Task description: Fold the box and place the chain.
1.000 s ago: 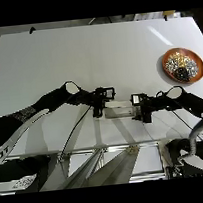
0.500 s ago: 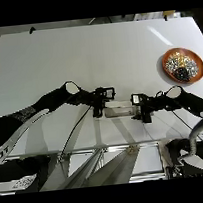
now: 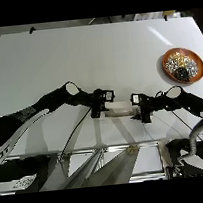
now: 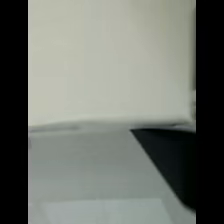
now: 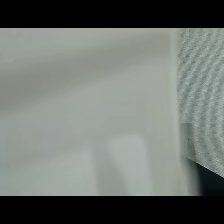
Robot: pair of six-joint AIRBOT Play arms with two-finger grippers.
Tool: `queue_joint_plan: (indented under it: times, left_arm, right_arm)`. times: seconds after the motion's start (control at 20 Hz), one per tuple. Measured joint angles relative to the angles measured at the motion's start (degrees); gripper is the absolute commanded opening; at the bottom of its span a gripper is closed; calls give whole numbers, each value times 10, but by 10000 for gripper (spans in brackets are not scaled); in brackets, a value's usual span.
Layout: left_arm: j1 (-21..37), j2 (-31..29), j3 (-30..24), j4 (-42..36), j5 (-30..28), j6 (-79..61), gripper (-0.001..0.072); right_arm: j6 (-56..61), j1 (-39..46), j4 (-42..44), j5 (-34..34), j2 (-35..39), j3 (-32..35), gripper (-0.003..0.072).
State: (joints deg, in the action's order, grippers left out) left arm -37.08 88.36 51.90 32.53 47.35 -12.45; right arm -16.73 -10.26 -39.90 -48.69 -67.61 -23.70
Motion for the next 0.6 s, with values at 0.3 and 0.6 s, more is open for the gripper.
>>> queue_joint_plan:
  times: [0.3, 0.6]
  left_arm:
    - [9, -24, 0, 15, 0, 41, 531]
    - [43, -96, 0, 150, 56, 195, 40]
  right_arm:
    - [0, 0, -2, 0, 0, 0, 341]
    - [0, 0, -2, -1, 0, 0, 341]
